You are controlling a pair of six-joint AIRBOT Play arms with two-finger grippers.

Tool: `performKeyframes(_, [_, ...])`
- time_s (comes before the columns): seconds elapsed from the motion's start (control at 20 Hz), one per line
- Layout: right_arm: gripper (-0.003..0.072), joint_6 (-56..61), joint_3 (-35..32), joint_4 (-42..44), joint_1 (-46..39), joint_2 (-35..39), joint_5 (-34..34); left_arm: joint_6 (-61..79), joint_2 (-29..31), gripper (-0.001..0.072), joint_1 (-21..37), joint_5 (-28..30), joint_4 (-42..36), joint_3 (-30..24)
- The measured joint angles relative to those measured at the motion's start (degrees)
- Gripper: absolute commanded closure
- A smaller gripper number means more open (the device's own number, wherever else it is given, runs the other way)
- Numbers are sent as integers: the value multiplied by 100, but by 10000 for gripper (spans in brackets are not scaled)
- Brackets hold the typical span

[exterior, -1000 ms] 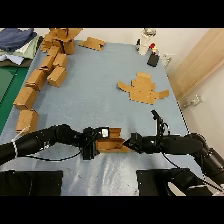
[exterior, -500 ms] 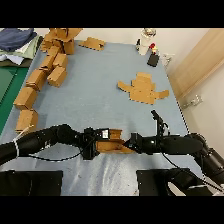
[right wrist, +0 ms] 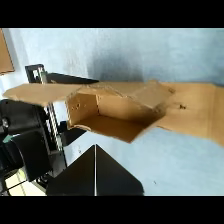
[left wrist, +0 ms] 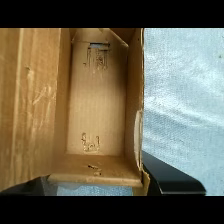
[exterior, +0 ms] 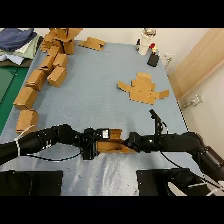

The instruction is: Fold the box.

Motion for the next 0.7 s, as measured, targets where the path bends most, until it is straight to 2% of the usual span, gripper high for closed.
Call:
performKeyframes(0.15, [681, -684, 269, 256, 0, -743, 350, 0, 0, 240, 0, -4, 2, 0])
performKeyframes(0.4, [681, -1808, 1202, 415, 52, -2225, 564, -2, 0, 241, 0, -13, 2, 0])
performKeyframes(0.7, [682, -2559, 1443, 284, 76, -3314, 472, -20, -2, 241, 0, -15, 2, 0])
